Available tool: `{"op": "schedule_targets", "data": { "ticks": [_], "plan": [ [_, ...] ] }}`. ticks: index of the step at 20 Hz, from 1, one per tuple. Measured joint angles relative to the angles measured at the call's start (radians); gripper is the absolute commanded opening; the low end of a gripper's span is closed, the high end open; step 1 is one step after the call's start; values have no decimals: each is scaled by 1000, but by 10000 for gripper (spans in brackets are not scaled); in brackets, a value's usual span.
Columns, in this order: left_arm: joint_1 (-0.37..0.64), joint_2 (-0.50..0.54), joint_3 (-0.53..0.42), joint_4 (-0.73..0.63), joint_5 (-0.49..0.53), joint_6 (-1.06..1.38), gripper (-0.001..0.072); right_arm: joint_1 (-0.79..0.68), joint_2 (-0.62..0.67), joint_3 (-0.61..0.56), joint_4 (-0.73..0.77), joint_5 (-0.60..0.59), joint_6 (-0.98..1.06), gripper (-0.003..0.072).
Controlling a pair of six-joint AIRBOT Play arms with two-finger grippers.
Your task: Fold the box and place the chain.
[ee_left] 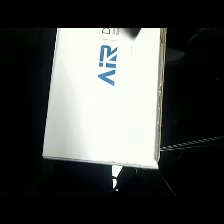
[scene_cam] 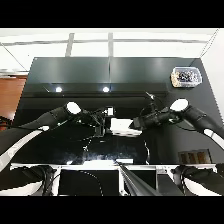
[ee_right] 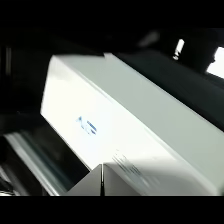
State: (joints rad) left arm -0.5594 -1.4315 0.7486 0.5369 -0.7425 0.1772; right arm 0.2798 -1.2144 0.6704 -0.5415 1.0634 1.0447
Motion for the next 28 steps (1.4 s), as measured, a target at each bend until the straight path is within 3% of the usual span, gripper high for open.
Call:
{"op": "schedule_targets", "data": {
  "ticks": [4, 5, 6, 12, 18, 25, 28],
  "plan": [
    [1, 4, 0, 5, 2, 0, 406, -129, 149, 68, 42, 116, 0, 14],
    [1, 10, 0, 9, 3, 0, 498, -171, 187, 78, 46, 127, 3, 14],
    [2, 19, -1, 13, 3, -1, 708, -219, 224, 85, 45, 149, 4, 14],
    [15, 124, -1, 148, -55, -157, 707, -456, 331, 101, 48, 247, 12, 15],
    [-4, 213, 57, 183, -106, -283, 705, -533, 347, 102, 37, 272, 10, 14],
    [-142, 28, 264, 175, -56, -361, 704, -545, 350, 102, 11, 257, 0, 15],
    [-167, -41, 308, 184, -57, -370, 704, -546, 350, 102, 9, 253, -12, 15]
  ]
}}
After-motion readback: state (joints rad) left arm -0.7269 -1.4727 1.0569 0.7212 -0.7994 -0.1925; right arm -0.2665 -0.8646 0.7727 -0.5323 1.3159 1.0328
